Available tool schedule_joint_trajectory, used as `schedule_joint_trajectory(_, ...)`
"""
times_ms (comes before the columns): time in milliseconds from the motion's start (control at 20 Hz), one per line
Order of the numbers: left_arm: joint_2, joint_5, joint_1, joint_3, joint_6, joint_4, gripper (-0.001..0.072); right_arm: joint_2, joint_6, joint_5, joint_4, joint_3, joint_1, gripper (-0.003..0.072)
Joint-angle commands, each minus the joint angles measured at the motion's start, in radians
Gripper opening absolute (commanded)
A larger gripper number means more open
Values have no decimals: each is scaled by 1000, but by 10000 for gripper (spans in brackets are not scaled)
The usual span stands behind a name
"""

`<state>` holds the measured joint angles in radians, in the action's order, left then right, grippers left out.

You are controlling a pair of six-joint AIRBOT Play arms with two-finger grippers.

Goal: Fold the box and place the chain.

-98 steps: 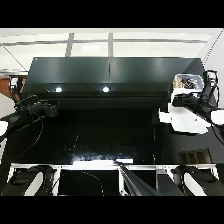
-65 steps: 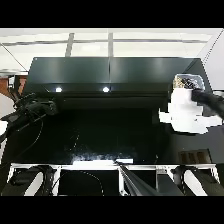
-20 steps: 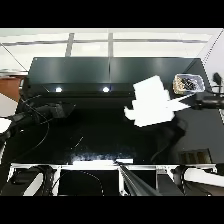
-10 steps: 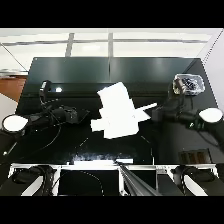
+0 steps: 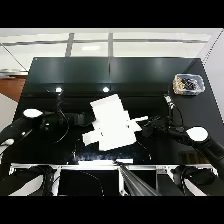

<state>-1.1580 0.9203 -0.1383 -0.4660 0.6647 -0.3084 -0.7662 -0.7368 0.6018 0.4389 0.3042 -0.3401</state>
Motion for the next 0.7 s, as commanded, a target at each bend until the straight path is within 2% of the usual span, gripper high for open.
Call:
schedule_joint_trajectory(0, -172, 119, -24, -55, -245, 104, 688, 4, -25, -11, -1, -6, -11, 41)
schedule_joint_trajectory(250, -401, 361, -49, -229, -294, 95, 686, 4, -27, 3, -1, -6, -11, 41)
schedule_joint_trajectory(300, -430, 401, -50, -260, -299, 70, 645, 4, -27, 3, -1, -6, -11, 41)
schedule_joint_trajectory(350, -452, 424, -50, -291, -296, 23, 514, 4, -31, 3, -1, -6, -11, 41)
schedule_joint_trajectory(400, -469, 437, -50, -311, -291, -11, 478, 4, -37, 3, -1, -6, -11, 41)
schedule_joint_trajectory(500, -494, 462, -50, -335, -291, -21, 475, 4, -41, 3, -1, -6, -11, 41)
schedule_joint_trajectory(600, -498, 469, -50, -341, -294, -30, 350, 4, -41, 3, -1, -6, -11, 41)
schedule_joint_trajectory(650, -498, 478, -50, -344, -295, -48, 340, 4, -41, 0, -1, -6, -11, 41)
